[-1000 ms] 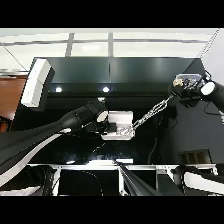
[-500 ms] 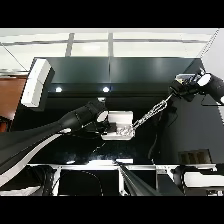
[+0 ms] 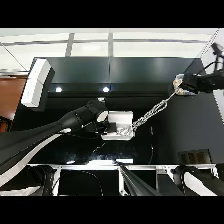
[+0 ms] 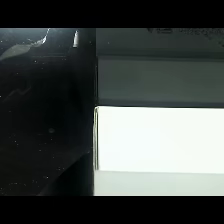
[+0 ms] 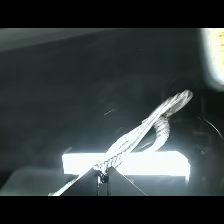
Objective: Fold the box and place the chain.
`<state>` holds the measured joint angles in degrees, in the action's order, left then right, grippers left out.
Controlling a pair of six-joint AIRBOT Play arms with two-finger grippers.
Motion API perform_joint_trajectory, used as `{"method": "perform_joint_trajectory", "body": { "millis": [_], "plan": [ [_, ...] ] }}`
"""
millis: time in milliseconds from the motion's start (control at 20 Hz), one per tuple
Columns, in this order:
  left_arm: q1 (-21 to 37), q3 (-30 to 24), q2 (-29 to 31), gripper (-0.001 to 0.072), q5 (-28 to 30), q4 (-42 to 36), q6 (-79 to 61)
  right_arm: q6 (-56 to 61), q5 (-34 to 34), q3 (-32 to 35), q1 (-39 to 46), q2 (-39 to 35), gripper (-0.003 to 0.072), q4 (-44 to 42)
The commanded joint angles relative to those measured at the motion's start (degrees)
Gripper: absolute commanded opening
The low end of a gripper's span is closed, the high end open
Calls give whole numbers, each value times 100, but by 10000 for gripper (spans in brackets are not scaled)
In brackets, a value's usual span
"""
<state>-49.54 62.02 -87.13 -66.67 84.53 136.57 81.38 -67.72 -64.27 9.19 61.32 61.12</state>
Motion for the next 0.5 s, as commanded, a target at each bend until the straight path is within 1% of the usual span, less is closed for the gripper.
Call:
{"method": "perform_joint_trajectory", "body": {
  "millis": [0, 100, 200, 350, 450],
  "plan": [
    [0, 0, 0, 32, -4, 0, -2, -450, -1091, -4, -2, -848, 12, -748],
    [0, 0, 0, 32, -4, 0, -2, -601, -1700, -4, -20, -885, 13, -1353],
    [0, 0, 0, 32, -4, 0, -2, -844, -1934, -2, -308, -890, 13, -1753],
    [0, 0, 0, 32, -4, 0, -2, -907, -1886, 214, -1082, -890, 12, -1720],
    [0, 0, 0, 32, -4, 0, -2, -901, -1631, 461, -1611, -887, 13, -1746]
  ]
}}
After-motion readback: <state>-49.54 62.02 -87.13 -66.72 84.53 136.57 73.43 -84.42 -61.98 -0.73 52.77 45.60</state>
